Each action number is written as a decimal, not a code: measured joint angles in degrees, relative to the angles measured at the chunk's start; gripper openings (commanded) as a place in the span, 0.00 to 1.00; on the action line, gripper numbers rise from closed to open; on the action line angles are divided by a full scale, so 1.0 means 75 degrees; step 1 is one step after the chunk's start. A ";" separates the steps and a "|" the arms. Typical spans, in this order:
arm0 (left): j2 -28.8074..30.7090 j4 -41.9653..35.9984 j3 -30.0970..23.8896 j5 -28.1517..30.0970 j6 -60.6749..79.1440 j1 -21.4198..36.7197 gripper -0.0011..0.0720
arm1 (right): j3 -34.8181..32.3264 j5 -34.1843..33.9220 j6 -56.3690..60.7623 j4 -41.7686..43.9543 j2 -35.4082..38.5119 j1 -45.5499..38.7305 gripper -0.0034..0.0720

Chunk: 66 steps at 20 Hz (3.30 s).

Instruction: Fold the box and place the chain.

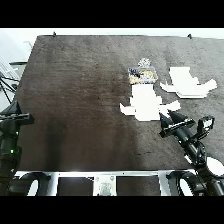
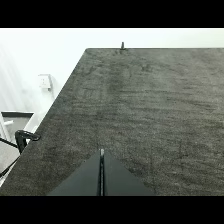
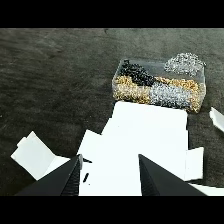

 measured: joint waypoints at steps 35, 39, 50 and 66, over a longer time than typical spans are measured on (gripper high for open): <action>0.0000 -0.0003 0.0000 0.0000 0.0000 0.0000 0.04 | 1.0847 0.9034 0.5796 -0.6863 -1.1336 -0.5421 0.78; 0.0000 0.0000 0.0000 0.0000 0.0000 0.0000 0.04 | 1.1380 0.9463 0.5928 -0.7067 -1.2158 -0.4978 0.78; 0.0000 -0.0003 0.0000 -0.0003 0.0000 0.0000 0.04 | 1.1689 0.9655 0.6193 -0.7265 -1.3210 -0.4127 0.78; 0.0000 0.0000 0.0000 0.0000 0.0000 0.0000 0.04 | 1.0104 0.9649 0.5983 -0.5715 -1.2756 -0.3587 0.06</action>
